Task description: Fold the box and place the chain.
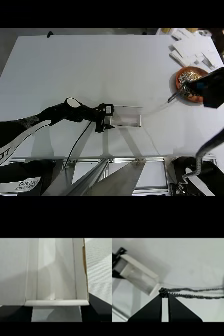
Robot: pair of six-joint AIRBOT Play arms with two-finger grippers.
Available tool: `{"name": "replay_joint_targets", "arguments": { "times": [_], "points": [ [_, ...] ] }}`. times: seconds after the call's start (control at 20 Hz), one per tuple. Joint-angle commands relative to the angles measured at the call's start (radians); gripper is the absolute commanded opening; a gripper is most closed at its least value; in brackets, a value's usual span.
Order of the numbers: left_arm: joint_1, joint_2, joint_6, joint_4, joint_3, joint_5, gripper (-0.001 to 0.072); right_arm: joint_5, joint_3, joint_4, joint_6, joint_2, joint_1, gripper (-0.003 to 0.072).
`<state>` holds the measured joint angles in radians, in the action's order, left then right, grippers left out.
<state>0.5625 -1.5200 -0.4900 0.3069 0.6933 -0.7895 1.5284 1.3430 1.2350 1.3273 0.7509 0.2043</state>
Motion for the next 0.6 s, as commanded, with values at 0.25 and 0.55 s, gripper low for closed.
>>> {"name": "replay_joint_targets", "arguments": {
  "times": [0.25,0.55],
  "points": [
    [0.0,0.001,0.0,0.0,0.0,0.0,0.0111,-0.207,-0.215,-0.067,0.002,-0.016,0.235,0.002],
    [0.0,0.0,0.0,0.0,0.0,0.0,0.0111,-0.502,-0.486,-0.063,0.002,-0.001,0.335,0.0021]
  ]
}}
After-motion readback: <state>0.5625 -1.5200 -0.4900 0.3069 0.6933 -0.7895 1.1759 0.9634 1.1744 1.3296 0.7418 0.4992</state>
